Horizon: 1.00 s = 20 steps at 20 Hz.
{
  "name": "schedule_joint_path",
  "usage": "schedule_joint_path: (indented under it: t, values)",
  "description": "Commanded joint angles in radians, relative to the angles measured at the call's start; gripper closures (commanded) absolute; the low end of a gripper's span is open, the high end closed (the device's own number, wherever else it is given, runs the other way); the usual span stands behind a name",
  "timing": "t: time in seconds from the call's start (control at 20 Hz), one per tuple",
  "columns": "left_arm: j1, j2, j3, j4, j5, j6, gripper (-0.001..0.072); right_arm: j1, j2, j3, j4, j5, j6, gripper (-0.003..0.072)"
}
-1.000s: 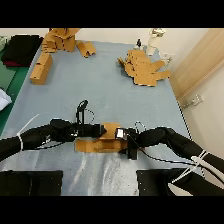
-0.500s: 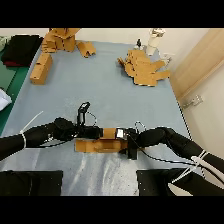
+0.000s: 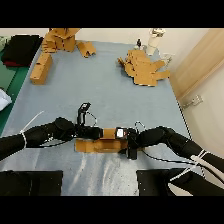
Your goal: Fold the box.
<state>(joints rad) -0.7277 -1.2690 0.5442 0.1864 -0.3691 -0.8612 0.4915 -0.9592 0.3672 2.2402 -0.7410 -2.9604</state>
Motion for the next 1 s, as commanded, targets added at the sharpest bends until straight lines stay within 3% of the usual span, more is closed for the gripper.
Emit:
schedule_joint_path:
  t: [0.0, 0.2, 0.25, 0.3, 0.7, 0.95]
  values:
    - [0.0, -0.001, 0.001, 0.002, -0.002, 0.0, 0.07, 0.003, -0.011, -0.001, 0.009, 0.008, 0.001, 0.0188]
    - [0.0, -0.001, 0.001, 0.014, -0.006, 0.0, 0.07, 0.003, -0.012, -0.001, 0.008, 0.008, 0.001, 0.0215]
    - [0.0, -0.001, 0.001, 0.017, -0.005, 0.0, 0.07, 0.003, -0.012, -0.001, 0.008, 0.005, 0.001, 0.0329]
    - [0.0, -0.001, 0.001, 0.017, -0.005, 0.0, 0.07, 0.003, -0.012, -0.001, 0.008, 0.006, 0.001, 0.0357]
    - [0.052, 0.035, 0.001, 0.04, -0.045, 0.017, 0.07, 0.003, -0.011, -0.001, 0.008, 0.006, 0.001, 0.0346]
    - [0.08, 0.254, 0.001, 0.393, -0.098, 0.021, 0.0701, 0.003, -0.011, -0.001, 0.008, 0.006, 0.001, 0.0347]
